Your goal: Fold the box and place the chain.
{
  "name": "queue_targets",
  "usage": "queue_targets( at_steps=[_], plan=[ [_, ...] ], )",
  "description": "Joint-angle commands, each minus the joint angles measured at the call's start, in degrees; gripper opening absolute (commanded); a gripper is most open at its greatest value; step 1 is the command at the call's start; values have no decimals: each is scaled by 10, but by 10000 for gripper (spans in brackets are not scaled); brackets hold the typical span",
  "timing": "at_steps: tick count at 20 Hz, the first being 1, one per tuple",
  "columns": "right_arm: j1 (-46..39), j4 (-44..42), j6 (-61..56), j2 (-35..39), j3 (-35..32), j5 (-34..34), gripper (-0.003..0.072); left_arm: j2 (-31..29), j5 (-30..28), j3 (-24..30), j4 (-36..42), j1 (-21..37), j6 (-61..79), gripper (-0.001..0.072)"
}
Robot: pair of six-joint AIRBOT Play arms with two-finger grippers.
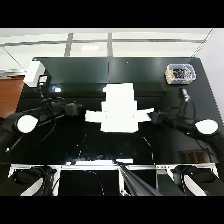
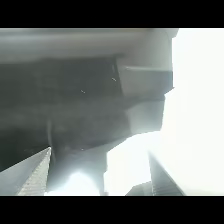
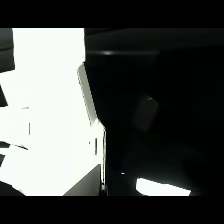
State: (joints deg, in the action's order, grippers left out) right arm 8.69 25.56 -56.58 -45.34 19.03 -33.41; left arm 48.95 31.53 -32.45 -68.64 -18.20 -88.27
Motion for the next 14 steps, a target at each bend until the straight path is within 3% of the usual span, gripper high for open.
queue_targets(
  at_steps=[1,3,5,9,14],
  plan=[
    [101,-25,-11,8,-37,89,13,95,129,-79,94,22,87,690],
    [109,-26,-11,8,-36,90,13,180,240,-140,264,70,240,690],
    [109,-26,-13,8,-36,90,13,255,276,-177,401,112,304,690],
    [109,-26,-13,8,-36,90,13,355,289,-238,387,114,304,690],
    [109,-26,-13,8,-36,90,13,469,380,-335,286,52,305,690]
  ],
)
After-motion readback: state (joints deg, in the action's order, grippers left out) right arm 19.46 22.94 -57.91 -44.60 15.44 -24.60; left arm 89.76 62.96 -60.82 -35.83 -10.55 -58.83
